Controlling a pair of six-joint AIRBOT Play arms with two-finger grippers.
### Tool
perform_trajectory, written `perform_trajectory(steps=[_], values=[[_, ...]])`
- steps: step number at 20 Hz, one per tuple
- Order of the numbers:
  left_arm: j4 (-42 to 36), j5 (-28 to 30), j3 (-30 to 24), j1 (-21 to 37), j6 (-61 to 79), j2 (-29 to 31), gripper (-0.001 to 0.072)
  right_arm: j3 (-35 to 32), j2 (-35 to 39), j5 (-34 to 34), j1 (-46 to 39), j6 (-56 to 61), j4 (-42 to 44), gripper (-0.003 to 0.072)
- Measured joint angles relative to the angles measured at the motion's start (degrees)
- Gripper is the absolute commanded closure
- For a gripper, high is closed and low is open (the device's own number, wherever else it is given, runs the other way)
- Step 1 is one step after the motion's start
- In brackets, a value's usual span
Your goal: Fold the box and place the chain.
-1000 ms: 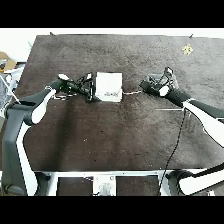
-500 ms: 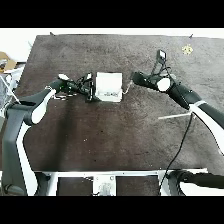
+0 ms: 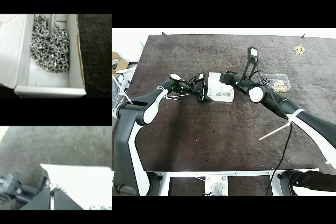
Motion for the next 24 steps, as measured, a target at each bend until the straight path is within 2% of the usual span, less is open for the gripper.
perform_trajectory(steps=[1, 2, 3, 5, 7, 8, 10, 15, 16, 18, 20, 22, 24], values=[[0.00, 0.00, 0.00, 0.00, 0.00, 0.00, 0.0318, 0.02, -0.96, 0.52, 0.00, -0.02, -1.01, 0.0392], [0.00, 0.02, 0.00, 0.00, 0.00, 0.00, 0.0318, 0.02, -1.42, 1.77, -0.17, -0.04, -2.19, 0.0407], [0.00, 0.00, 0.00, 0.00, 0.00, 0.00, 0.0318, 0.09, -1.55, 3.26, -0.66, -0.04, -3.50, 0.0481], [0.00, 0.00, 0.00, 0.00, 0.00, 0.00, 0.0317, 1.25, -0.61, 6.60, -2.16, -0.76, -6.86, 0.0482], [0.00, 0.00, 0.00, 0.00, 0.00, 0.00, 0.0318, 4.44, 0.17, 12.26, -4.37, -3.87, -9.38, 0.0484], [0.00, 0.00, 0.00, 0.00, 0.00, 0.00, 0.0318, 6.75, 0.42, 15.34, -5.99, -6.36, -10.21, 0.0530], [0.00, 0.02, 0.00, 0.00, 0.02, 0.00, 0.0318, 11.65, 0.31, 21.38, -9.99, -13.38, -9.14, 0.0533], [0.00, 0.00, 0.00, 0.00, 0.00, 0.00, 0.0318, 24.06, -6.84, 36.46, -22.29, -36.04, 8.85, 0.0536], [0.00, 0.00, 0.00, 0.00, 0.00, 0.00, 0.0318, 26.56, -9.64, 39.32, -24.30, -40.04, 12.94, 0.0591], [0.00, 0.00, 0.00, 0.00, 0.00, 0.00, 0.0318, 30.84, -15.52, 44.61, -27.06, -47.39, 20.31, 0.0590], [0.00, 0.00, 0.00, 0.00, 0.02, 0.00, 0.0318, 33.83, -20.70, 48.46, -28.74, -54.60, 27.08, 0.0592], [0.00, 0.00, 0.00, 0.00, 0.00, 0.00, 0.0318, 35.41, -24.90, 51.78, -29.31, -61.75, 33.35, 0.0661], [0.00, 0.00, 0.00, 0.00, 0.02, 0.00, 0.0318, 36.30, -27.87, 54.42, -29.46, -67.36, 38.56, 0.0658]])
